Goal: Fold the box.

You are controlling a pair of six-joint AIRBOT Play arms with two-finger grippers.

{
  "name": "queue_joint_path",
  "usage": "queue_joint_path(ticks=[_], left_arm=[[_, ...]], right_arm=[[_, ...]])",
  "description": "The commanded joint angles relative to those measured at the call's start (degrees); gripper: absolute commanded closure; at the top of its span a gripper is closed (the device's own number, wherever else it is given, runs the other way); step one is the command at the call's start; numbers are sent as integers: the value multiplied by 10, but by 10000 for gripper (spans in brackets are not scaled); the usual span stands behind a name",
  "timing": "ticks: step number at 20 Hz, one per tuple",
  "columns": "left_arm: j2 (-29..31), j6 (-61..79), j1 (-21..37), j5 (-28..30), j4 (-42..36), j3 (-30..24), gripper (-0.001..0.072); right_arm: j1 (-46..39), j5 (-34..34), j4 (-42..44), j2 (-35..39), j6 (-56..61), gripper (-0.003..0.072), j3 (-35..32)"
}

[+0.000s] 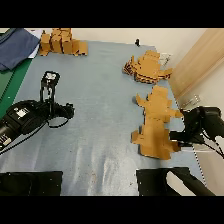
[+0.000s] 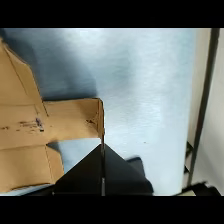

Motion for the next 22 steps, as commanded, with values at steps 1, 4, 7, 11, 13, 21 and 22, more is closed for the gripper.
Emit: queue_joint_path(ticks=[1, 4, 7, 11, 13, 21, 22], left_arm=[[0, 0, 0, -1, -7, 0, 113], [0, 0, 0, -8, -29, 0, 113], [0, 0, 0, -19, -61, 0, 113], [0, 0, 0, -21, -102, 0, 113], [0, 0, 1, -21, -130, 0, 113], [0, 0, 1, -70, -192, 0, 113], [0, 0, 0, -79, -197, 0, 113]], right_arm=[[28, -18, 128, 43, -17, 682, 2], [70, -67, 290, 69, -35, 682, 2], [125, -68, 365, 94, -33, 681, 0], [177, 9, 383, 61, -33, 681, -30], [188, 33, 380, 40, -32, 491, -38], [189, 93, 369, 17, -33, 269, -84], [189, 105, 369, 16, -34, 328, -90]])
